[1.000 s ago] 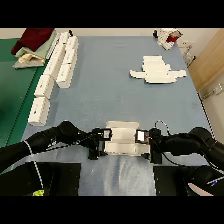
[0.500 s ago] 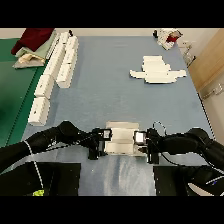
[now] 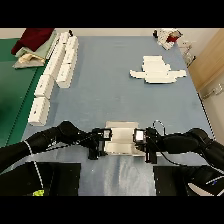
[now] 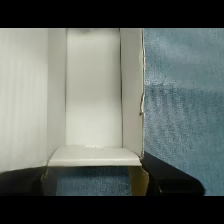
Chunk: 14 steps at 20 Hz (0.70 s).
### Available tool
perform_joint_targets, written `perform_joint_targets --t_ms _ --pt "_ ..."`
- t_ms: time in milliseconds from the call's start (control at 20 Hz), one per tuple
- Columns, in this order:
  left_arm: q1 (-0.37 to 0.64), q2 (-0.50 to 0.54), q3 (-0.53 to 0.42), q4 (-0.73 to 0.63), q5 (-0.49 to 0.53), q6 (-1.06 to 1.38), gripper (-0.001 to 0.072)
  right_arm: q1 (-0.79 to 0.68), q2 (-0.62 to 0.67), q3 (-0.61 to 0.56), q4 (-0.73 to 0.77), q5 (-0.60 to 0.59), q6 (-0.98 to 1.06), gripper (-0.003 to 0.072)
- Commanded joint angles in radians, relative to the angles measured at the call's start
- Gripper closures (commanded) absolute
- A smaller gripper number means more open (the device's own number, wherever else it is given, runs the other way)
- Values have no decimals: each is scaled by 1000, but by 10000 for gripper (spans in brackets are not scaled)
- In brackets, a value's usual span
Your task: Fold the box.
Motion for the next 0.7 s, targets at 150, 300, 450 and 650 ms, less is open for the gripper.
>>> perform_joint_targets --t_ms 150,300,450,650 --pt "0 0 0 0 0 0 188 0 0 0 26 17 -10 68" --pt "0 0 0 0 0 0 188 0 0 0 25 16 -10 57" --pt "0 0 0 0 0 0 188 0 0 0 25 16 -14 60" --pt "0 0 0 0 0 0 188 0 0 0 25 15 -16 68"
